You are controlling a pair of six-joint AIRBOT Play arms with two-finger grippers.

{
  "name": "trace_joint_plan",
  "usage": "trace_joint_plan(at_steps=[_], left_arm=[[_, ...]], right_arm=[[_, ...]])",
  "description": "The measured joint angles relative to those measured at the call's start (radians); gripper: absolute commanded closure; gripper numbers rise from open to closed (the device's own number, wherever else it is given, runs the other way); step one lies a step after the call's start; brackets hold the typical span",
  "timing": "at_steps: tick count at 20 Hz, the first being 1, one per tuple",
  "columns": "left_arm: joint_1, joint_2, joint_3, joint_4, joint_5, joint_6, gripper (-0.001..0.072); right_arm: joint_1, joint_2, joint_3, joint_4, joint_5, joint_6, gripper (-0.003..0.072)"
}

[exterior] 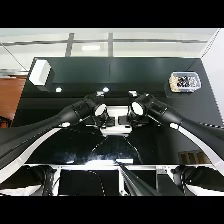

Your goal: Fold the box and place the chain.

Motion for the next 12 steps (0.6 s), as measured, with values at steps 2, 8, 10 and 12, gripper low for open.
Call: trace_joint_plan(at_steps=[2,8,10,12], left_arm=[[0.0,0.0,0.0,0.0,0.0,0.0,0.0684],[0.0,0.0,0.0,0.0,0.0,0.001,0.0684],[0.0,0.0,0.0,0.0,0.0,0.001,0.0683],[0.0,0.0,0.0,-0.005,0.0,-0.003,0.0683]], right_arm=[[0.002,-0.01,0.003,-0.001,0.005,0.0,0.0439],[0.011,-0.024,0.006,-0.002,0.014,0.008,0.0535],[0.012,-0.025,0.006,-0.002,0.01,0.021,0.0639],[0.012,-0.026,0.006,-0.003,0.008,0.029,0.067]])
